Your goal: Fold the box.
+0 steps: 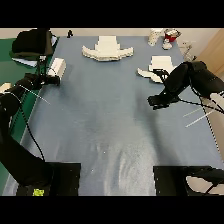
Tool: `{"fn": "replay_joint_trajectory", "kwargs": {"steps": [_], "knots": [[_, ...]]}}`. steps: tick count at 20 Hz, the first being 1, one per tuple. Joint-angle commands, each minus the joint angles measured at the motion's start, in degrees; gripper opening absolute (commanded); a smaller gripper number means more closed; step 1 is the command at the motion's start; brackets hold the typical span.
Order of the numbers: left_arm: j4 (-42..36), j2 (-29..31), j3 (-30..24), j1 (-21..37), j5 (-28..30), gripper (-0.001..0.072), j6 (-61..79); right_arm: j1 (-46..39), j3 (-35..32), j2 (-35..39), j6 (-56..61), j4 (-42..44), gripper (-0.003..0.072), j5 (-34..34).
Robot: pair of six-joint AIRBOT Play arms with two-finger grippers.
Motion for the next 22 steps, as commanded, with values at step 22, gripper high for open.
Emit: {"fn": "replay_joint_trajectory", "kwargs": {"steps": [22], "knots": [[3.1,21.1,0.2,2.7,-23.6,0.0576,-14.4,0.0,0.0,0.0,0.0,0.0,0.0005,0.0]]}}
